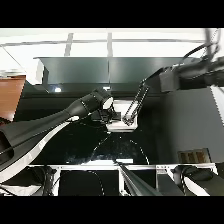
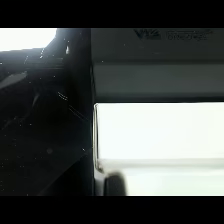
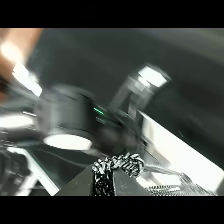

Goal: Fold the box and place the chain.

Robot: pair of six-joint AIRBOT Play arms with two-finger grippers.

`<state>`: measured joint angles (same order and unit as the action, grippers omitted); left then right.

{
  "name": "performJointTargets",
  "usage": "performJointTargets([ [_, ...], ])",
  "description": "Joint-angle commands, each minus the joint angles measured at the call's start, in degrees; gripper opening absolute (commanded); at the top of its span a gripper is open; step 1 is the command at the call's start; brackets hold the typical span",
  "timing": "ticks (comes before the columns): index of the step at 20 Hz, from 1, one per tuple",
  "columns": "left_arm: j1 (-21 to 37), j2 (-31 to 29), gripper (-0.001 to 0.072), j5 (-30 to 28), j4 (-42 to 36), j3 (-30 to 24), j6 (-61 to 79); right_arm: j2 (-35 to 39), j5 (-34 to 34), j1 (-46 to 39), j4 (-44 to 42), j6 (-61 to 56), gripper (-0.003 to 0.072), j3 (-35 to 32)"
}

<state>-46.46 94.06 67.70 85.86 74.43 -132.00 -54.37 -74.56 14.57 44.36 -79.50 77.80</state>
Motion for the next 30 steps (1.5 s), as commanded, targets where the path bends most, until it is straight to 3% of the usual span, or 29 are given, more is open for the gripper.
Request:
performJointTargets([
  [1,0.1,0.0,0.0022,0.0,0.0,0.0,0.0,1.8,0.9,0.0,-7.8,-0.6,0.0013,3.1],
  [4,0.1,0.0,0.0022,0.0,0.0,0.0,0.0,1.7,2.2,0.0,-10.6,0.5,0.0013,3.1],
  [6,0.1,0.0,0.0022,0.0,0.0,0.0,0.0,1.7,1.9,0.0,-6.4,0.5,0.0014,2.3],
  [9,0.1,0.0,0.0023,0.0,0.0,0.0,0.0,1.7,1.1,0.1,-1.9,-1.3,0.0014,-5.4],
  [14,0.1,0.0,0.0022,0.0,0.0,0.0,0.0,0.3,18.6,6.5,-0.3,-1.3,0.0014,-25.2],
  [17,0.1,0.0,0.0022,0.0,0.0,0.0,0.0,-2.4,23.4,7.5,-0.3,-1.3,0.0014,-29.8],
  [21,0.1,0.0,0.0022,-0.2,0.0,0.0,0.0,-3.4,23.1,7.5,-0.3,-1.2,0.0022,-29.9],
  [22,0.1,0.0,0.0022,-0.3,0.0,0.0,0.0,-3.4,22.9,7.5,-0.1,-1.3,0.0218,-29.9],
  [23,0.1,0.0,0.0022,-0.5,0.0,0.0,0.0,-3.4,21.9,7.1,0.6,-1.2,0.0321,-29.9],
  [25,0.0,0.0,0.0022,-1.1,0.0,0.0,0.0,-3.3,17.9,4.5,3.0,-1.2,0.0317,-29.9],
  [30,0.0,1.1,0.0022,-1.9,0.0,0.0,0.0,-1.8,9.2,-5.8,19.5,-1.3,0.0299,-29.9],
])
